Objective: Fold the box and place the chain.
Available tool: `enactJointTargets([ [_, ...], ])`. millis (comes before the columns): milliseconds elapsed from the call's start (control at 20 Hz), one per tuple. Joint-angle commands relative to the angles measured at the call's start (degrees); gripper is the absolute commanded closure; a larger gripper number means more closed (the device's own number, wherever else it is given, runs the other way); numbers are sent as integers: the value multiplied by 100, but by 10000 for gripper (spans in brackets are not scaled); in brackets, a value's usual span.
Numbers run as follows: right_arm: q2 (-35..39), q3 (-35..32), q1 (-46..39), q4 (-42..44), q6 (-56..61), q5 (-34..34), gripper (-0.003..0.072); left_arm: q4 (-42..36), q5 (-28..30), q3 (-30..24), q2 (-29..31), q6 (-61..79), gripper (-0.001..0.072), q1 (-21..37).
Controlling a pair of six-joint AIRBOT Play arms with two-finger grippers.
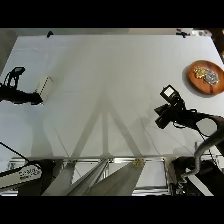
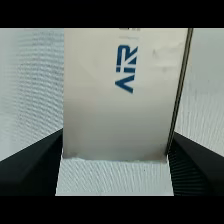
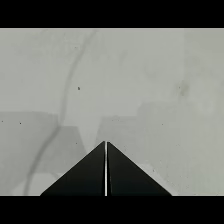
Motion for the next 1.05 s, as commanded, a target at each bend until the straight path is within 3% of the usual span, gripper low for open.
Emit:
enactJointTargets([
  [0, -4, 4, -2, 7, 20, 15, 676, 92, -341, 0, 42, -103, 7, 20],
  [300, -4, 2, -2, 7, 44, 234, 676, 264, -1019, 0, 411, -103, 13, 20],
  [1000, -4, 4, -2, 7, 149, 435, 675, 251, -1047, 0, 426, -103, 13, 20],
])
